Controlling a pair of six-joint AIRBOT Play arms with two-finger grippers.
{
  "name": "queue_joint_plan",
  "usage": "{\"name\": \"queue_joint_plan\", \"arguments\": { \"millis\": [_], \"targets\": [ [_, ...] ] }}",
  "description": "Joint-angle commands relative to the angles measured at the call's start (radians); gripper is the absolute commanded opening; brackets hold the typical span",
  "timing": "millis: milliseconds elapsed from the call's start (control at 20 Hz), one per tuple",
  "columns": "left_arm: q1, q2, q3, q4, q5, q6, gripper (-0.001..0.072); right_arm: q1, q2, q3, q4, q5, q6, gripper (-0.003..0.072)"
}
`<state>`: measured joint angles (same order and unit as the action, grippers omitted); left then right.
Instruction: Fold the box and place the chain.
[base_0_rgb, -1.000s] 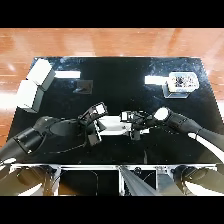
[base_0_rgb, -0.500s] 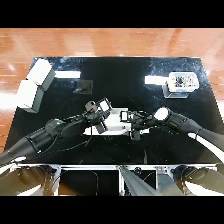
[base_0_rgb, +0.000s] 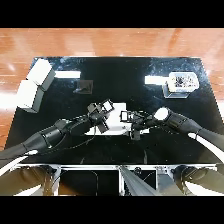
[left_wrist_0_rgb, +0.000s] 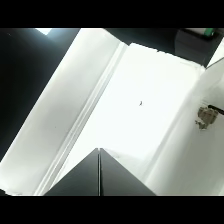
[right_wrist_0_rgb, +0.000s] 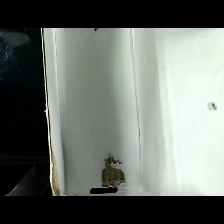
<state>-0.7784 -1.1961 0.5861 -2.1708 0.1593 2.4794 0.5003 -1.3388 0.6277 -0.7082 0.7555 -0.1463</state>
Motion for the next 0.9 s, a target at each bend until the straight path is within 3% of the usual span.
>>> {"name": "queue_joint_plan", "arguments": {
  "millis": [0, 300, 600, 800, 850],
  "targets": [
    [0.000, -0.012, 0.002, -0.014, 0.031, 0.000, 0.0016, 0.000, 0.000, 0.000, 0.000, 0.000, 0.000, 0.0482],
    [0.042, 0.077, 0.045, 0.016, 0.211, 0.000, 0.0013, 0.000, 0.000, 0.000, 0.000, 0.000, 0.000, 0.0481],
    [0.219, 0.273, 0.045, 0.021, 0.633, -0.043, 0.0013, 0.000, 0.000, 0.000, 0.000, 0.000, 0.000, 0.0482],
    [0.377, 0.297, 0.045, 0.041, 0.819, -0.042, 0.0019, 0.000, 0.000, 0.000, 0.000, -0.002, 0.000, 0.0482],
    [0.409, 0.294, 0.045, 0.042, 0.827, -0.046, 0.0165, 0.000, 0.000, 0.000, 0.000, -0.002, 0.000, 0.0482]
  ]
}}
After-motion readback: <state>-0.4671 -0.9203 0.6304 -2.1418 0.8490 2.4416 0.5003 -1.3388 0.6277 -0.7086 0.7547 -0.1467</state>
